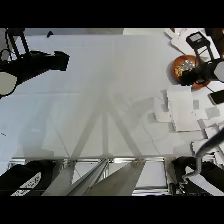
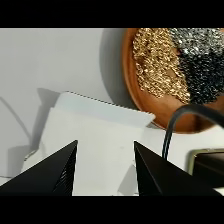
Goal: Fold the box and place the chain.
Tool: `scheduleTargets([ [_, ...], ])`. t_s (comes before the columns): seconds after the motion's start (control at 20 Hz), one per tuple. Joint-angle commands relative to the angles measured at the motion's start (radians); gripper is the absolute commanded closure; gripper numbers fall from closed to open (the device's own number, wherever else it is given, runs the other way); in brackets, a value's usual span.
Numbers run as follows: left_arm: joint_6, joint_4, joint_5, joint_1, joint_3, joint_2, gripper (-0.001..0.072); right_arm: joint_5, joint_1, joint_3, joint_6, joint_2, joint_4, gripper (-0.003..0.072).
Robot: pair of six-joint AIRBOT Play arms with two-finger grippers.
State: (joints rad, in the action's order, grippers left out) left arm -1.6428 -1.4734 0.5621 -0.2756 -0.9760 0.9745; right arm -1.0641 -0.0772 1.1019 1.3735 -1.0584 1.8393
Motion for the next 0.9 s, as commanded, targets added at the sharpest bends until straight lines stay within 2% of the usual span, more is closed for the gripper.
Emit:
scheduleTargets([
  [0.0, 0.0, 0.0, 0.0, 0.0, 0.0, 0.001, 0.0011, -0.108, -0.039, 0.071, 0.016, 0.001, 0.099, 0.0273],
  [0.2, 0.0, 0.0, 0.0, 0.0, 0.0, 0.001, 0.0011, -0.136, -0.205, 0.076, 0.01, 0.003, 0.074, 0.0267],
  [0.3, 0.0, 0.0, 0.0, 0.0, 0.0, 0.001, 0.0011, -0.121, -0.327, 0.076, 0.007, 0.0, 0.012, 0.0228],
  [0.4, 0.0, 0.0, 0.0, 0.0, 0.0, 0.001, 0.0011, -0.122, -0.452, 0.076, -0.03, -0.02, -0.053, 0.0228],
  [0.6, 0.0, 0.0, 0.0, 0.0, 0.0, 0.001, 0.0011, -0.135, -0.644, 0.076, -0.101, -0.111, -0.147, 0.0229],
  [0.85, 0.0, 0.0, 0.0, 0.0, 0.0, 0.001, 0.0011, -0.187, -0.732, 0.076, -0.181, -0.275, -0.15, 0.0229],
])
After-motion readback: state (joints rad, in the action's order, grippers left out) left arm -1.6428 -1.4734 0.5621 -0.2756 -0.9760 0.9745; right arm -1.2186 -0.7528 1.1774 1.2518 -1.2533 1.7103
